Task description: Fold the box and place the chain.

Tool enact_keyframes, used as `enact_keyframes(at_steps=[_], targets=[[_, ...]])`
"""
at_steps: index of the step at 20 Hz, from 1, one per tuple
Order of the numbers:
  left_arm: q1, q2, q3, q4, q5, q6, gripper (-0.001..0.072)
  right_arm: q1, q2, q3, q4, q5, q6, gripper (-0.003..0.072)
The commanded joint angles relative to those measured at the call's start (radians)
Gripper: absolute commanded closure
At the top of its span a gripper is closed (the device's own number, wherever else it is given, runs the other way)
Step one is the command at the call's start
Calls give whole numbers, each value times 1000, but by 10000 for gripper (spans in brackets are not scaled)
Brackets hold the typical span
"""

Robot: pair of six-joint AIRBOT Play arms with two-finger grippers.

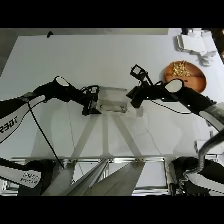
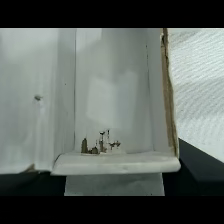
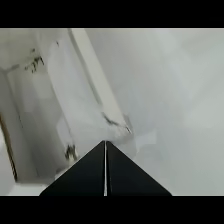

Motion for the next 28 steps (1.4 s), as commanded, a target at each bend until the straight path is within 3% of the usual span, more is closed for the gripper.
enact_keyframes(at_steps=[1,3,4,6,10,22,23,25,27,28], targets=[[1,1,0,0,1,0,633,-24,34,0,-332,139,190,678],[1,1,0,0,1,0,633,-11,17,0,-406,194,184,678],[1,1,0,0,1,0,633,5,5,0,-405,196,172,639],[1,1,0,0,0,0,633,50,-16,0,-404,166,128,464],[1,1,0,0,0,0,633,139,-24,0,-359,60,21,458],[1,1,0,0,1,0,633,223,-24,0,-212,-10,-34,467],[1,1,0,0,1,0,633,223,-24,0,-210,-11,-34,454],[1,1,0,0,1,0,633,223,-24,0,-210,-11,-34,304],[1,1,0,0,1,0,633,223,-24,0,-214,-11,-34,306],[1,1,0,0,1,0,633,223,-24,0,-217,-11,-34,354]])
